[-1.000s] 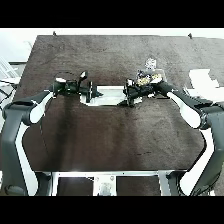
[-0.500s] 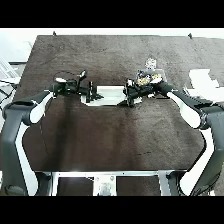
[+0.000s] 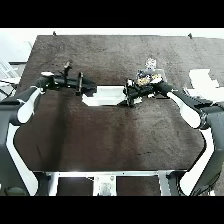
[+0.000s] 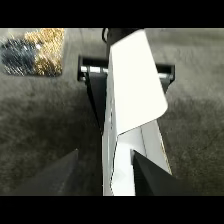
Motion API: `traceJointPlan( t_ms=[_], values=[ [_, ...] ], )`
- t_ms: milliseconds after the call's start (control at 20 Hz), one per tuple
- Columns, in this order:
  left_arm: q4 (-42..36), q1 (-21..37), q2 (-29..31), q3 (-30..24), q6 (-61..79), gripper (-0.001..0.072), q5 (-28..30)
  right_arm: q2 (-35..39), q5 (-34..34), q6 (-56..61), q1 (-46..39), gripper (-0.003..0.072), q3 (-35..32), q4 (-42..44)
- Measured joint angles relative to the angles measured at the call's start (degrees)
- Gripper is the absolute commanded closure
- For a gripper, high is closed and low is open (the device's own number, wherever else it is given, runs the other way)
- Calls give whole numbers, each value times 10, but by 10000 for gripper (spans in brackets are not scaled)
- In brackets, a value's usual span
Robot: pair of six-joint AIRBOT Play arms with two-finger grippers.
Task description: Fold the box and place the chain.
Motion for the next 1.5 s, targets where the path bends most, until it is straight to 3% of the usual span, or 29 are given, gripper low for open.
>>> traceJointPlan(
  t_ms=[200,400,500,700,950,1200,1500],
  values=[
    [-8,18,31,7,1,696,-79,0,0,0,0,97,0,0],
    [23,-9,94,-12,-10,697,-87,0,0,0,0,97,0,0],
    [46,-33,144,-56,-12,697,-44,0,0,0,0,97,0,0],
    [70,-82,245,-188,17,696,111,0,0,0,0,97,0,0],
    [80,-126,277,-275,26,696,227,0,0,0,0,97,0,0],
    [81,-137,254,-283,13,695,297,0,0,0,0,97,0,0],
    [83,-138,210,-198,1,694,334,0,0,0,0,98,0,0]
  ],
)
